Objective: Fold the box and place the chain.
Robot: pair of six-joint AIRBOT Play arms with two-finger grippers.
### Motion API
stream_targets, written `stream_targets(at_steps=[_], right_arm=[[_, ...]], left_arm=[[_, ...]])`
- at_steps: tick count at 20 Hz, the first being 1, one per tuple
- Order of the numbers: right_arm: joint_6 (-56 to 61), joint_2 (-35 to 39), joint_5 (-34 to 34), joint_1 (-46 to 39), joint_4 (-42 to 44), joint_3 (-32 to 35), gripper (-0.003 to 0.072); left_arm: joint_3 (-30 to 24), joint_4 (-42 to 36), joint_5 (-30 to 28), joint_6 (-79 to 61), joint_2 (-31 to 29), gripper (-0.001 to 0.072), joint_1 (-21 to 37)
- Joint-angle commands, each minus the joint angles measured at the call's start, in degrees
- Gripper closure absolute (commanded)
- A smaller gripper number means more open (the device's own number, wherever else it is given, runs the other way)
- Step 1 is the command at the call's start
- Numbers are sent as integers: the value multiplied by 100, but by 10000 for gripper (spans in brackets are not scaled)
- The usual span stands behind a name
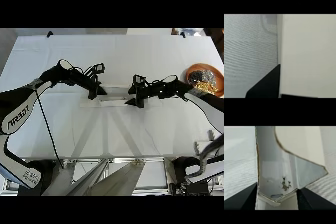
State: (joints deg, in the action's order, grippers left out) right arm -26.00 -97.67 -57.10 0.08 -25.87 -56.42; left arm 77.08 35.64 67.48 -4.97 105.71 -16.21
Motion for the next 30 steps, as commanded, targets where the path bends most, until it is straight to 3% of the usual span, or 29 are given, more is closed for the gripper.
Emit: stream_targets(at_steps=[1, 30], right_arm=[[-35, -24, 59, 4, 59, 42, 206], [155, -31, -175, 79, -238, 39, 206]], left_arm=[[0, -4, 7, 7, -2, 704, 4], [0, -4, 4, 7, -2, 704, 4]])
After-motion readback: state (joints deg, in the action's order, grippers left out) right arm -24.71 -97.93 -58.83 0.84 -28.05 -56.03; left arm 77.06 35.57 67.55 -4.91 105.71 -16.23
